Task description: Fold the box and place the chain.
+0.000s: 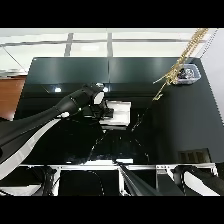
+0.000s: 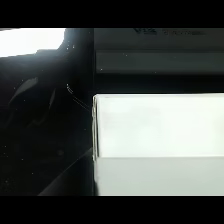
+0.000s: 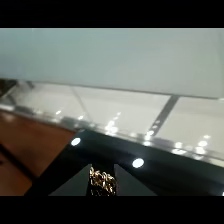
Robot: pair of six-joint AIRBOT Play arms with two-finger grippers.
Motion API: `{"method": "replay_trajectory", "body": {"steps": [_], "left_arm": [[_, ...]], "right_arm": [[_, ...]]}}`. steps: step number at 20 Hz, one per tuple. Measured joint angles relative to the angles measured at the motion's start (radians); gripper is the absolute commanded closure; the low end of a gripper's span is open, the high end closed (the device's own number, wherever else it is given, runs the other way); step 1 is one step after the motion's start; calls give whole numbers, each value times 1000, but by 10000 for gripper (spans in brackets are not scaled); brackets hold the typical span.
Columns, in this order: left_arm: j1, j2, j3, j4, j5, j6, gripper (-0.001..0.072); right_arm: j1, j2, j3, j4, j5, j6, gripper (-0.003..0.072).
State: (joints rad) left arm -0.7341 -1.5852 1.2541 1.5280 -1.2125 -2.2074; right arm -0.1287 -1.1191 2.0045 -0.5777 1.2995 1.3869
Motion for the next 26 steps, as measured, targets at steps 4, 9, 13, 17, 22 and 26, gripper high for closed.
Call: {"method": "replay_trajectory", "body": {"steps": [4,9,13,17,22,26], "left_arm": [[0,0,0,0,0,0,682],[0,0,0,0,0,0,682],[0,0,0,0,0,0,682],[0,0,0,0,-1,0,682],[0,0,0,0,-1,0,682],[0,0,0,0,-1,0,682]], "right_arm": [[105,-1,-42,17,22,-8,669],[224,-6,-61,18,45,-11,670],[316,-16,-64,-48,44,-10,670],[371,-41,-65,-79,43,-2,669],[419,-85,-67,-92,43,0,670],[431,-108,-87,-93,42,1,669]]}}
